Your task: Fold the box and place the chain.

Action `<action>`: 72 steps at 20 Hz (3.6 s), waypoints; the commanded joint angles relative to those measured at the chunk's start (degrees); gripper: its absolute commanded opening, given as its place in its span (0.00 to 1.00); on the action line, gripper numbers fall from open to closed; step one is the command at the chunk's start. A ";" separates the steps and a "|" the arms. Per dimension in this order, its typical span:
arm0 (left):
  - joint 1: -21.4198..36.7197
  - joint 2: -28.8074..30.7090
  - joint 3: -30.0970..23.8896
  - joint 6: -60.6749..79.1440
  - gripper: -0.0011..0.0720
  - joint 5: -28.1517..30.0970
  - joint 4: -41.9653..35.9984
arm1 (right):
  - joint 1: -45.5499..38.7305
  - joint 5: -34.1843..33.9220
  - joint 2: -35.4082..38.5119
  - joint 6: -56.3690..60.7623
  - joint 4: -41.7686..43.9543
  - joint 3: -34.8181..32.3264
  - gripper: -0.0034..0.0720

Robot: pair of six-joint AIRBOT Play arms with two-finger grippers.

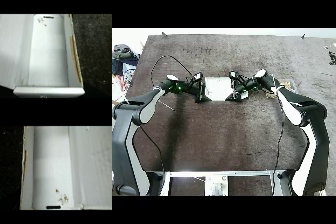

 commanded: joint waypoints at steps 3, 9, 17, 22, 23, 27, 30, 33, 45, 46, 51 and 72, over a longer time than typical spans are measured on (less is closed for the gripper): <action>-0.02 -0.04 0.02 0.02 0.30 -0.04 0.02 | 0.00 0.04 0.00 0.02 0.00 -0.02 0.50; -0.02 -0.04 0.02 0.02 0.30 -0.04 0.02 | 0.00 0.02 0.00 0.02 0.00 -0.02 0.49; -0.02 -0.04 0.02 0.02 0.30 -0.04 0.02 | 0.00 0.04 0.00 0.02 0.02 -0.02 0.50; -0.02 -0.04 0.02 0.02 0.30 -0.02 0.02 | -0.02 -0.13 0.13 0.02 0.20 -0.02 0.88; -0.02 -0.04 0.00 0.02 0.30 -0.04 0.00 | -0.02 0.11 0.13 0.13 0.17 -0.02 0.99; -0.02 -0.04 0.02 0.02 0.30 -0.04 0.02 | -0.07 0.04 0.50 0.39 -0.04 -0.02 1.00; -0.02 -0.04 0.02 0.02 0.30 -0.04 0.00 | -0.28 0.04 1.29 0.42 -0.74 -0.02 1.00; -0.02 -0.04 0.02 0.02 0.30 -0.04 0.02 | -0.72 0.07 1.92 0.44 -2.47 -0.02 1.00; -0.02 -0.04 0.02 0.02 0.30 -0.02 0.02 | -5.16 3.13 6.69 0.46 -4.96 -0.02 1.00; -0.02 -0.04 0.02 0.02 0.30 -0.02 0.02 | -5.51 3.10 7.37 0.44 -4.96 -0.02 1.00; -0.02 -0.04 0.02 0.02 0.30 -0.02 0.02 | -6.16 4.66 11.45 0.48 -3.52 -0.02 0.52; -0.02 -0.04 0.02 0.02 0.30 -0.04 0.02 | -1.44 -6.99 7.26 0.26 7.93 -0.15 0.06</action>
